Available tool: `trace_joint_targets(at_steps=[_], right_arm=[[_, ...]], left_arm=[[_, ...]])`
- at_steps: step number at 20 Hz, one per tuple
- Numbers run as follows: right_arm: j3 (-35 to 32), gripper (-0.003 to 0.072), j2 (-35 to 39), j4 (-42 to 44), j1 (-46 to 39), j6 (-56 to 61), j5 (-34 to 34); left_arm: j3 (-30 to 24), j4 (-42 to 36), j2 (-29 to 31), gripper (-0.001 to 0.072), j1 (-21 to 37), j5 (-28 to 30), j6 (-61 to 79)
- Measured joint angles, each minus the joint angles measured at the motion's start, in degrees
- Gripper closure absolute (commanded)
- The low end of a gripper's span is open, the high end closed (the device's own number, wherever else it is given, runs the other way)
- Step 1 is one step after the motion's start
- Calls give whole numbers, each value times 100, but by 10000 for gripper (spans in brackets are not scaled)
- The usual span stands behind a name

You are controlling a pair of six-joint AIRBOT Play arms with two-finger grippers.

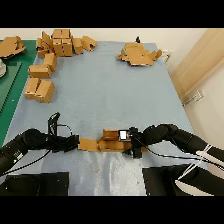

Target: Fold the box.

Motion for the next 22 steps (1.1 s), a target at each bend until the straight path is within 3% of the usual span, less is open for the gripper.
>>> trace_joint_targets(at_steps=[8,22], right_arm=[[0,192,0,0,0,0,0],[0,192,0,0,0,0,0]], left_arm=[[0,-1421,-426,701,-162,166,1836],[236,-2426,-800,701,-946,258,2660]])
